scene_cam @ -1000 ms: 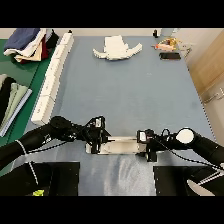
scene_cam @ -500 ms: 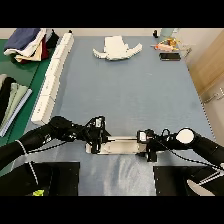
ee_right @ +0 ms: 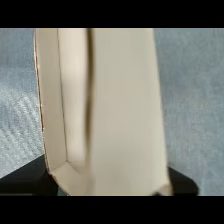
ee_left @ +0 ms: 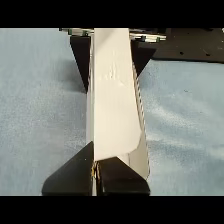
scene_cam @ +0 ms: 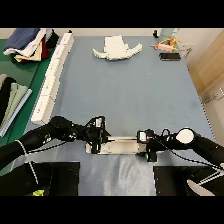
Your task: Fold the box.
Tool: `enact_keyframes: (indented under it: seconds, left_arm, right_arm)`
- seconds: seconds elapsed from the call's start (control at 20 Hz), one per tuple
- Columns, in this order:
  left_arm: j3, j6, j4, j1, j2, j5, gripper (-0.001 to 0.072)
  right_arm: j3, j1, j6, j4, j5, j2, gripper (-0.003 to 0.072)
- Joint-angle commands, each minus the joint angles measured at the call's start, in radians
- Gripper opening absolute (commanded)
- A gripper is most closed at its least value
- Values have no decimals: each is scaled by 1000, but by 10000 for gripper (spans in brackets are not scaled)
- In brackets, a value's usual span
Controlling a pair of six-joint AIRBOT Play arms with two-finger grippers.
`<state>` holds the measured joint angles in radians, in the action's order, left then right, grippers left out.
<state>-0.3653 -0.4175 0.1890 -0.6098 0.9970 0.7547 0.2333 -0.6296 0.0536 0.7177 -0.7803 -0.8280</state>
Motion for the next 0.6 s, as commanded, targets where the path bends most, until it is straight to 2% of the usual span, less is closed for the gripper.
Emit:
enact_keyframes:
  seconds: [0.0,0.05,0.25,0.4,0.5,0.55]
  left_arm:
    - [-1,47,-9,0,0,3,333]
    - [-2,86,-9,1,0,3,420]
    - [-2,227,18,1,-27,3,420]
    - [-2,493,239,1,-111,5,421]
    - [-3,723,394,1,-202,27,420]
    - [-2,816,426,1,-254,54,419]
  right_arm:
    - [0,0,0,0,0,0,513]
    - [0,0,0,0,0,0,513]
    - [0,0,0,0,0,0,513]
    - [0,0,0,0,0,0,514]
    - [0,0,0,0,0,0,514]
    - [0,0,0,0,0,0,513]
